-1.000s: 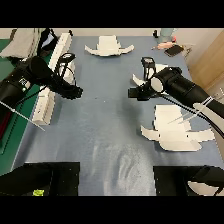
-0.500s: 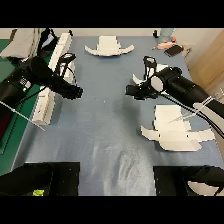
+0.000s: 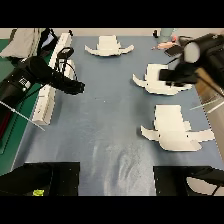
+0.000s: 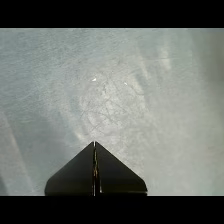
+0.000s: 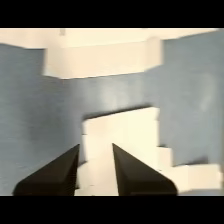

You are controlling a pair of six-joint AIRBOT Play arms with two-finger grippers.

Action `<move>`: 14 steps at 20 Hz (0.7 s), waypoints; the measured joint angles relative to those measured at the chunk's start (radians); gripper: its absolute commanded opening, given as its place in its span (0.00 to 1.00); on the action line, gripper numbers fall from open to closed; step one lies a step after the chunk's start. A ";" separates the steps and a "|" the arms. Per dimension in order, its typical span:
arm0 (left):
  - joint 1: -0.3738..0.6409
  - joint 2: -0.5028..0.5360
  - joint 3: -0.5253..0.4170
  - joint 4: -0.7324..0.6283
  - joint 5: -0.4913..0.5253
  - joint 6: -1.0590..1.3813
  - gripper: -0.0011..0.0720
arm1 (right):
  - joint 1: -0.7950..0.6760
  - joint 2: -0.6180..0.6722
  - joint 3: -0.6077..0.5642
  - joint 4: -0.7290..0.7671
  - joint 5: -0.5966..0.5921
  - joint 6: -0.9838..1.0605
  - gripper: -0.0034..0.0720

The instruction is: Fold the box.

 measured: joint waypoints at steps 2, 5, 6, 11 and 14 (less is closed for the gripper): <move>0.000 0.000 0.000 -0.029 0.003 0.000 0.91 | -0.183 0.001 -0.002 -0.017 0.099 -0.080 0.53; 0.000 0.000 0.000 -0.087 -0.008 -0.008 0.91 | -0.436 0.000 -0.103 0.014 0.147 -0.226 0.53; 0.000 0.000 0.001 -0.106 -0.015 -0.012 0.91 | -0.521 -0.005 -0.151 0.037 0.151 -0.290 0.53; 0.001 0.000 0.001 -0.198 -0.088 -0.019 0.91 | -0.876 -0.058 -0.321 0.177 0.149 -0.555 0.53; 0.002 0.000 0.001 -0.234 -0.133 -0.024 0.91 | -1.004 -0.089 -0.352 0.307 0.133 -0.679 0.53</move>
